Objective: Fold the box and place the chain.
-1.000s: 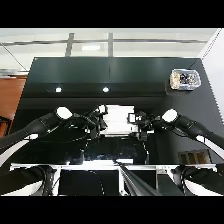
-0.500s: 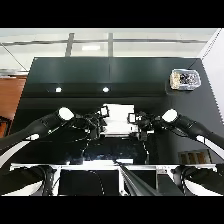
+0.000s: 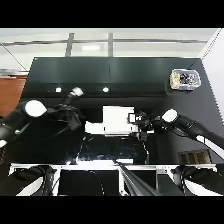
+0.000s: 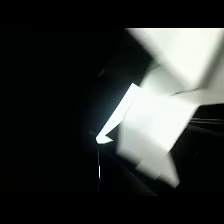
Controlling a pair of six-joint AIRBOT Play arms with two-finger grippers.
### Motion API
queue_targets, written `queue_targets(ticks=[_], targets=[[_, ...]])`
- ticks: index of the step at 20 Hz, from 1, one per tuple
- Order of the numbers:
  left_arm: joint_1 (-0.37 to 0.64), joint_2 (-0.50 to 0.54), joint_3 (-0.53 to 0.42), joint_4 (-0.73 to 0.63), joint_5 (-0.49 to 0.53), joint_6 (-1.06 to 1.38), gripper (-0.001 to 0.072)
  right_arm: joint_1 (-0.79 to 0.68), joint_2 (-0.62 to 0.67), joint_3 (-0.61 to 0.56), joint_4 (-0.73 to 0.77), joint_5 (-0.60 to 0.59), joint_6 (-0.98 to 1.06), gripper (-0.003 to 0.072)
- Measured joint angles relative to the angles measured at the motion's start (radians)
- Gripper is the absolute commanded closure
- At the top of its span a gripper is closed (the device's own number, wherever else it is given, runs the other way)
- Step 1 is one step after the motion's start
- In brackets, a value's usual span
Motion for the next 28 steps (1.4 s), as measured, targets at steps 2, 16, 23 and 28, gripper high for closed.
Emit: queue_targets(ticks=[2, 16, 23, 28], targets=[[0.140, 0.013, -0.031, 0.034, -0.058, -0.279, 0.0685, 0.000, 0.000, 0.000, 0.000, 0.000, 0.000, 0.0457], [0.088, -0.354, -0.038, -0.418, -0.183, -0.477, 0.0685, 0.000, 0.000, 0.000, 0.002, -0.005, 0.005, 0.0457], [0.063, -0.391, -0.017, -0.489, -0.222, -0.429, 0.0677, 0.000, 0.000, 0.000, 0.003, -0.007, 0.005, 0.0457], [0.088, -0.394, 0.014, -0.575, -0.304, -0.330, 0.0078, 0.000, 0.000, 0.000, 0.003, -0.008, 0.005, 0.0457]])
